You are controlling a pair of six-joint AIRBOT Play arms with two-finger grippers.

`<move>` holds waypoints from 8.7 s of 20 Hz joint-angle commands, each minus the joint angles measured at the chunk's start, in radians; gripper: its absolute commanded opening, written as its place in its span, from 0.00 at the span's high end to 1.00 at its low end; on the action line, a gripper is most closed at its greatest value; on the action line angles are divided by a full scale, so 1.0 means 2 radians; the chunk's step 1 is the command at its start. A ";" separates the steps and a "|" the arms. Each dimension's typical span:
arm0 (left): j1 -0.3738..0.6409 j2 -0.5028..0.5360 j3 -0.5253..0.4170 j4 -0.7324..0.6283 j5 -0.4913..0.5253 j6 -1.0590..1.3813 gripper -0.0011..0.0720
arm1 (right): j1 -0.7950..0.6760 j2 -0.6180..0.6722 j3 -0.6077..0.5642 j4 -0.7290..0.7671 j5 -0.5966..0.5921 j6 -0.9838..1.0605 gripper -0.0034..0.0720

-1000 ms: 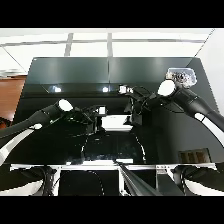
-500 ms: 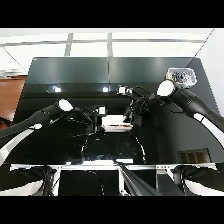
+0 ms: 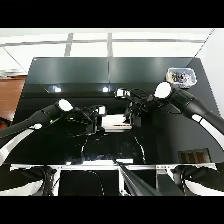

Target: Fold the box and place the chain.

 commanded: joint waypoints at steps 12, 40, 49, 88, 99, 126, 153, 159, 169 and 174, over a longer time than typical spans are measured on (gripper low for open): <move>0.000 0.000 0.000 0.001 -0.001 0.000 0.32 | 0.008 0.000 0.000 -0.004 -0.003 0.007 0.60; 0.000 0.000 0.000 0.001 -0.001 0.000 0.32 | 0.018 0.007 0.005 -0.025 -0.008 0.020 0.45; 0.000 0.000 0.000 0.001 -0.001 0.000 0.32 | 0.019 0.006 -0.005 -0.020 -0.030 0.021 0.46; 0.000 0.000 0.000 0.001 -0.001 0.000 0.32 | 0.028 0.035 -0.006 -0.065 -0.020 0.085 0.69; 0.000 0.000 0.000 0.001 -0.001 0.000 0.32 | 0.038 0.031 -0.007 -0.063 -0.025 0.099 0.69; 0.000 0.000 0.000 0.001 -0.001 0.000 0.32 | 0.038 0.012 -0.012 -0.063 -0.016 0.104 0.59; 0.000 0.000 0.000 0.000 -0.002 0.000 0.32 | -0.044 -0.037 -0.105 0.188 -0.049 0.303 0.93; 0.001 0.003 0.000 0.004 -0.004 -0.007 0.32 | -0.105 0.034 -0.071 0.184 0.053 0.295 0.93; -0.013 0.093 0.069 0.081 -0.068 -0.224 0.01 | -0.269 0.198 -0.075 -0.066 0.131 0.400 0.93; -0.060 -0.022 0.183 0.077 -0.069 -0.246 0.01 | -0.268 0.198 -0.076 -0.047 0.086 0.400 0.93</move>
